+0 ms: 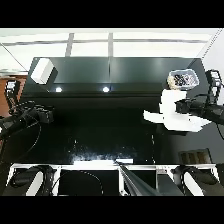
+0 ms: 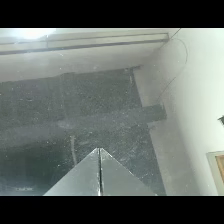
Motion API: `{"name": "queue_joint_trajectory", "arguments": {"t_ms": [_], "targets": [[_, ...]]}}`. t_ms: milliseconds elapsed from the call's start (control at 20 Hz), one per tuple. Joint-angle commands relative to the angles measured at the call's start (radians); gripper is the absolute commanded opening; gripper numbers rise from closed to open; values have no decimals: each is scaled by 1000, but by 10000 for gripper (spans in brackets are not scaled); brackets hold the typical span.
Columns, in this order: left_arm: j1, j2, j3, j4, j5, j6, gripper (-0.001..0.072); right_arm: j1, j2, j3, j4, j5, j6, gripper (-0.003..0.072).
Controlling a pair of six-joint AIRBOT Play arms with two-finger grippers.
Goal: Fold the box and place the chain.
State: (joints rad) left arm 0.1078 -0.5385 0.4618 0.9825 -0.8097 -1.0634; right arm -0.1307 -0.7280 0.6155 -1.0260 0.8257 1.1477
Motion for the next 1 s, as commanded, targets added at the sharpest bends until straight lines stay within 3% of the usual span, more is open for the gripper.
{"name": "queue_joint_trajectory", "arguments": {"t_ms": [0,50,100,150,200,250,300,600,950], "targets": [[-1,0,-1,0,5,0,28,0,0,0,4,1,0,36],[-1,0,-1,-1,4,0,28,0,0,0,3,0,0,38],[-1,0,-1,-1,5,0,30,0,0,0,4,-3,1,145],[-1,0,-1,-1,6,0,53,0,0,0,3,-3,0,494],[-2,0,-1,-1,5,0,248,0,0,0,3,-6,2,710],[-2,0,-1,0,5,-8,605,0,0,0,2,-5,2,710],[-2,0,-1,0,5,-20,701,0,0,0,-5,1,2,710],[-2,0,-1,-2,-11,-22,701,-82,0,2,-112,-79,158,708],[-2,-1,-1,-1,-1,-22,701,-520,-56,2,-127,-299,237,707]]}}
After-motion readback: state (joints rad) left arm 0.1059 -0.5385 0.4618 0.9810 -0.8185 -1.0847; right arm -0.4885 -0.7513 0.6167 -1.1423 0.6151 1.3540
